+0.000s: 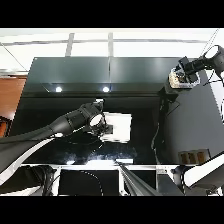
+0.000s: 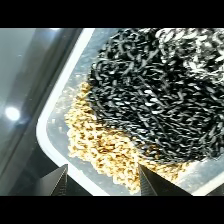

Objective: Fold the box and place the chain.

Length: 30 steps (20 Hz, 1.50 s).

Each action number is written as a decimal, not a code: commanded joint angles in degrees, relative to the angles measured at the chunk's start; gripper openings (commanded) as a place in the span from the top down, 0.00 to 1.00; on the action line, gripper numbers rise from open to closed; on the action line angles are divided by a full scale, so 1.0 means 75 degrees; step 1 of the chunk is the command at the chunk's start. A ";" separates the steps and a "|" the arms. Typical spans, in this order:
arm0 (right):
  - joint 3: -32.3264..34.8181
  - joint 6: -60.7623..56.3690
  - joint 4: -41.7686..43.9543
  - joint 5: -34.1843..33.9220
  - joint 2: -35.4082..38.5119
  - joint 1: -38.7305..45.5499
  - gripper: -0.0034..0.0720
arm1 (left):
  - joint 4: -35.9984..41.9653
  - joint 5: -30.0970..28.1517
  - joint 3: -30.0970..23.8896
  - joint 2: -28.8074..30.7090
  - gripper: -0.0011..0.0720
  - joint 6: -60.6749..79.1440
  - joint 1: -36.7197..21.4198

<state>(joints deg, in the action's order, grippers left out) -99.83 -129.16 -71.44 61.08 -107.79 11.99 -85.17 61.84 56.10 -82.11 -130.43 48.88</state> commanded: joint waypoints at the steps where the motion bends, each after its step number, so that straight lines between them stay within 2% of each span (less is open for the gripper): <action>1: -0.0006 -0.0009 -0.0140 0.0050 -0.0096 -0.0032 0.31 | 0.0017 -0.0003 0.0003 0.0003 0.94 0.0003 -0.0006; 8: -0.0006 -0.0003 -0.0020 -0.0064 -0.0428 -0.0096 0.32 | 0.0020 -0.0003 0.0003 0.0003 0.94 0.0000 -0.0006; 9: -0.0006 0.0023 -0.0032 -0.0131 -0.0428 -0.0096 0.42 | 0.0020 -0.0006 0.0003 0.0003 0.94 0.0000 -0.0006; 10: -0.0006 0.0152 0.0026 -0.0189 -0.0423 -0.0090 0.71 | 0.0017 -0.0006 0.0003 0.0003 0.94 0.0003 -0.0006; 11: -0.0006 0.0385 0.0149 -0.0216 -0.0423 -0.0090 0.88 | 0.0020 -0.0009 0.0003 0.0003 0.94 0.0000 -0.0006; 12: -0.0009 0.0647 0.0224 -0.0207 -0.0417 -0.0090 0.93 | 0.0017 -0.0006 0.0003 0.0003 0.94 0.0000 -0.0006; 17: -0.0015 0.2037 0.0338 -0.0047 0.0353 0.0125 0.94 | 0.0020 -0.0006 0.0003 0.0003 0.94 0.0000 -0.0006; 21: -0.0015 0.3654 0.0589 -0.0108 0.1950 0.0460 0.94 | 0.0017 -0.0015 0.0003 0.0003 0.94 0.0000 -0.0006; 25: -0.0041 0.4707 0.1836 -0.0277 0.3477 0.0799 0.94 | 0.0020 -0.0082 0.0003 0.0003 0.94 0.0000 -0.0006; 30: -0.0414 0.5438 0.2407 0.0058 0.4887 0.0831 0.94 | 0.0020 -0.0079 0.0003 0.0003 0.94 0.0000 -0.0006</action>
